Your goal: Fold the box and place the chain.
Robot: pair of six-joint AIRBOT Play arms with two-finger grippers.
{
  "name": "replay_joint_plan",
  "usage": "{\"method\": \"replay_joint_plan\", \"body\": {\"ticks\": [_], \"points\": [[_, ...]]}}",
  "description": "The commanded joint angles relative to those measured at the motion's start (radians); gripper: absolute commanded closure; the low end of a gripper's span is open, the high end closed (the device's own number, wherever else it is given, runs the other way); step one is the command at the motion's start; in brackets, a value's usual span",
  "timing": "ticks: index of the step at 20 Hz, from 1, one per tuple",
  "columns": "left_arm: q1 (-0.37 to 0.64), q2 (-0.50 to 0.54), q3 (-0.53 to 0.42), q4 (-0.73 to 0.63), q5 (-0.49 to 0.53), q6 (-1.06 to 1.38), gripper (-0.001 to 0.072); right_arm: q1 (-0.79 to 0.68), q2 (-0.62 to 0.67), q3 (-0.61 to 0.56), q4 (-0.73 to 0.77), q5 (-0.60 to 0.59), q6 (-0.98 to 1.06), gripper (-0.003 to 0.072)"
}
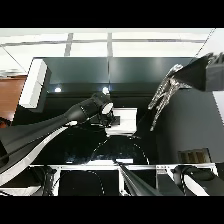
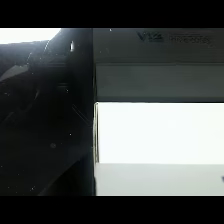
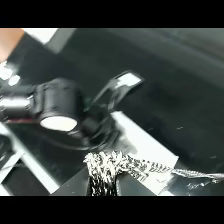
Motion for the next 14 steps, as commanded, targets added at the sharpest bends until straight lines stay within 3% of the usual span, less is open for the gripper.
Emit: {"method": "replay_joint_plan", "body": {"ticks": [1,7,14], "points": [[0.000,0.000,0.000,0.000,0.000,0.000,0.0682,0.043,0.001,-0.061,0.035,-0.005,0.006,0.0671],[0.000,0.000,0.000,0.000,0.000,0.001,0.0682,0.096,-0.002,-0.156,0.063,-0.141,0.018,0.0671],[0.000,0.000,0.000,0.000,0.000,0.000,0.0682,0.148,-0.003,-0.424,0.067,-0.294,0.031,0.0671]]}}
